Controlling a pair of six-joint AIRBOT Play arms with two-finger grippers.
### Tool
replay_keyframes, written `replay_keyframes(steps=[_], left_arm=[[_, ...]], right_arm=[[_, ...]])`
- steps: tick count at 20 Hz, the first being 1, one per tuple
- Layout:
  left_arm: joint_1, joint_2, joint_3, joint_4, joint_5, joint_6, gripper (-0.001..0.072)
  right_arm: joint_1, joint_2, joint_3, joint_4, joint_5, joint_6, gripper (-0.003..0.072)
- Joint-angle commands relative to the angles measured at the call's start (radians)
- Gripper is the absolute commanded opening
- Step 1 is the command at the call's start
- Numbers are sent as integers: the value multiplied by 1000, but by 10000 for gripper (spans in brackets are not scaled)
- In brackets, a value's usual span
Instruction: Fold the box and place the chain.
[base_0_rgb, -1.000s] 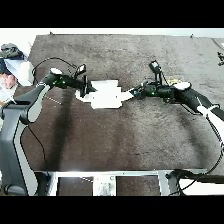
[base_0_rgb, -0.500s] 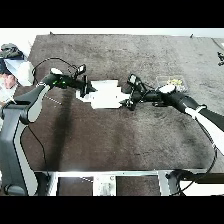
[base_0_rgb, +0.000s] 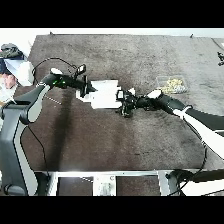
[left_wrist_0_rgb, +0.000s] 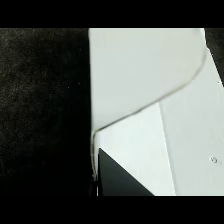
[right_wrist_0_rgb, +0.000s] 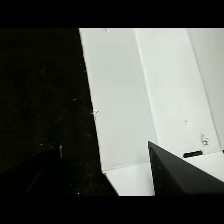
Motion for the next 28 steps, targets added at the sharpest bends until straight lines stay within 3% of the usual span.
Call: replay_keyframes(steps=[1, 8, 28], left_arm=[[1, 0, 0, -7, 0, 0, 11], [1, 0, 0, -8, 0, 0, 11], [1, 0, 0, -10, 0, 0, 11]], right_arm=[[11, -16, 2, -3, -86, -13, 591], [13, -19, 11, 16, -177, -9, 584], [-53, -53, 157, -3, -116, 51, 583]])
